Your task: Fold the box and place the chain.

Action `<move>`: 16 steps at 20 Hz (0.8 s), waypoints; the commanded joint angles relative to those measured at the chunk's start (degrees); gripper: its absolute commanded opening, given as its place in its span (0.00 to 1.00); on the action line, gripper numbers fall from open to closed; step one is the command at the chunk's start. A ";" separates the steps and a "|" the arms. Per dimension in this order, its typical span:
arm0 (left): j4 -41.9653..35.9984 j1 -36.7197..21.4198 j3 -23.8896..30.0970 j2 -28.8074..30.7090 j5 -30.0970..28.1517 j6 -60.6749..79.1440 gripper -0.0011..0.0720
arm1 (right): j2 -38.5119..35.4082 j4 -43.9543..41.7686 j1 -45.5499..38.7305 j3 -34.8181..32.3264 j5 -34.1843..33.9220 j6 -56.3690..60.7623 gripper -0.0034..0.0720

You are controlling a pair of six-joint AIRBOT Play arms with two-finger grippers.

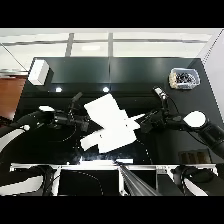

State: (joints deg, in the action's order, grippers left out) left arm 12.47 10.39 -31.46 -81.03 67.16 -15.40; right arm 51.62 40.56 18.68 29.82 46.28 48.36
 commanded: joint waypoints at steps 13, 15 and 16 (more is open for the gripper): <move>6.73 0.96 -0.24 -0.20 3.34 1.49 0.55 | -0.04 0.15 0.04 -0.02 -0.02 0.02 0.11; 6.80 1.97 -0.24 -0.20 2.67 1.49 0.53 | -0.04 0.15 0.04 -0.02 -0.07 0.02 0.11; 6.80 2.16 -0.24 -0.20 1.86 1.49 0.41 | -0.04 0.15 0.04 -0.02 -0.11 0.02 0.11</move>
